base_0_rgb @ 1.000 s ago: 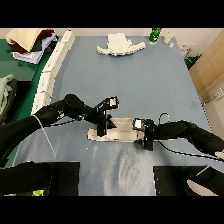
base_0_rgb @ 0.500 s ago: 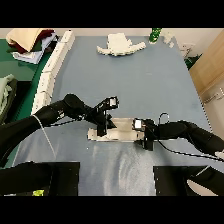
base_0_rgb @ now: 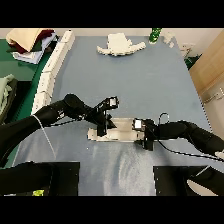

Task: Fold the box.

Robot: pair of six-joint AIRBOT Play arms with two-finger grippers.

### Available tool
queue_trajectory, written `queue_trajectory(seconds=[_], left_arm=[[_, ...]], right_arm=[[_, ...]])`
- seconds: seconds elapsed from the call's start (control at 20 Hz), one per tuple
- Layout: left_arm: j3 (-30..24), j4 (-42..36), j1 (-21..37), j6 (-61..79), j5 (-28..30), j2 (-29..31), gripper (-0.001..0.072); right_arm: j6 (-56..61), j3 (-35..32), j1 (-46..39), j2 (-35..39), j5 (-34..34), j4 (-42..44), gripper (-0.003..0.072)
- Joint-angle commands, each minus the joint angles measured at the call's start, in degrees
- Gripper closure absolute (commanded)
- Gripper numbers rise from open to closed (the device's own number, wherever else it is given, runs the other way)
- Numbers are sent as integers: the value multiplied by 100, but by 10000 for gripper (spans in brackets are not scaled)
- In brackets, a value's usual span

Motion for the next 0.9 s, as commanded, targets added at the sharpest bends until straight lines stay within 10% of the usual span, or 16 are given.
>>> queue_trajectory(seconds=[0.0,0.3,0.4,0.45,0.85], left_arm=[[4,0,0,0,0,0,698],[7,-44,35,-138,313,4,693],[17,-48,116,-354,308,7,260],[15,-42,162,-621,306,20,218],[15,2229,859,-3569,-1084,1158,215]], right_arm=[[4,2,2,-2,-2,0,175],[2,2,2,-2,-2,-2,175],[2,2,2,-2,-4,-2,175],[4,2,2,-2,-2,-2,175],[4,2,2,-2,-2,-63,175]])
